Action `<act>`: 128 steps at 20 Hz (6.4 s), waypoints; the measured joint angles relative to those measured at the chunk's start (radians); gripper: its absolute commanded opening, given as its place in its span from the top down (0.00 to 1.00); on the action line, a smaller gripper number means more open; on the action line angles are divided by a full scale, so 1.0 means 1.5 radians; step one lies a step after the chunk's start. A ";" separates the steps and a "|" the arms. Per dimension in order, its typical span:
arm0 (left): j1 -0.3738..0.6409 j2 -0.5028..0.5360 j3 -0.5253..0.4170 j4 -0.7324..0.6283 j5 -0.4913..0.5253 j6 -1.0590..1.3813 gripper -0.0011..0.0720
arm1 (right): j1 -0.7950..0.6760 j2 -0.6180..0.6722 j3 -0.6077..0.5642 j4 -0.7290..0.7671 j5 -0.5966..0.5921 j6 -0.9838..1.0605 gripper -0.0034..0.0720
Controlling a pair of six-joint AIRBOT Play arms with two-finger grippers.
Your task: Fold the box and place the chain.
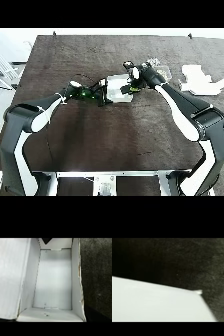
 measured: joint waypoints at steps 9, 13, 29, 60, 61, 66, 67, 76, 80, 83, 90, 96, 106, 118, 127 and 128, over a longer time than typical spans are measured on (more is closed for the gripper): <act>-0.001 0.000 0.000 0.000 0.003 0.003 0.59 | 0.000 0.000 0.000 0.017 0.027 -0.009 0.39; -0.001 0.000 0.000 0.000 0.004 0.003 0.59 | -0.003 0.035 0.000 0.012 0.028 -0.012 0.39; -0.001 0.000 0.000 0.000 0.003 0.002 0.59 | -0.151 0.143 0.000 -0.005 -0.100 -0.129 0.39; -0.001 0.000 0.001 0.000 0.003 0.002 0.59 | -0.264 -0.025 0.128 0.214 -0.112 -0.318 0.95; -0.001 0.000 0.001 0.000 0.003 0.002 0.59 | -0.264 -0.009 0.129 0.211 -0.112 -0.318 0.95; -0.001 0.000 0.001 0.000 0.003 0.002 0.59 | -0.259 0.115 0.132 0.196 -0.111 -0.318 0.95; -0.001 0.000 0.001 0.000 0.003 0.002 0.59 | -0.254 0.148 0.133 0.187 -0.113 -0.318 0.95; -0.001 0.000 0.000 0.000 0.003 0.002 0.59 | -0.151 0.419 0.133 0.116 -0.151 -0.318 0.95; -0.001 0.000 0.001 0.000 0.003 0.002 0.59 | -0.086 0.461 0.133 0.094 -0.153 -0.319 0.95; -0.001 0.000 0.001 0.000 0.003 0.002 0.59 | -0.040 0.472 0.132 0.078 -0.153 -0.319 0.95; -0.001 0.000 0.001 0.000 0.003 0.002 0.59 | 0.029 0.476 0.120 0.070 -0.140 -0.319 0.95; -0.001 0.000 0.000 0.000 0.003 0.002 0.59 | 0.049 0.476 0.048 0.077 -0.143 -0.308 0.95; -0.001 0.000 0.000 0.000 0.003 0.002 0.59 | 0.051 0.410 -0.226 0.157 -0.360 -0.273 0.95; -0.001 0.000 0.001 0.000 0.003 0.002 0.59 | 0.028 0.228 -0.309 0.241 -0.484 -0.247 0.39; -0.001 0.000 0.001 0.000 0.003 0.002 0.59 | -0.169 0.329 -0.334 0.223 -0.408 -0.200 0.26; -0.001 0.000 0.001 0.000 0.003 0.002 0.59 | -0.189 0.310 -0.342 0.237 -0.406 -0.202 0.25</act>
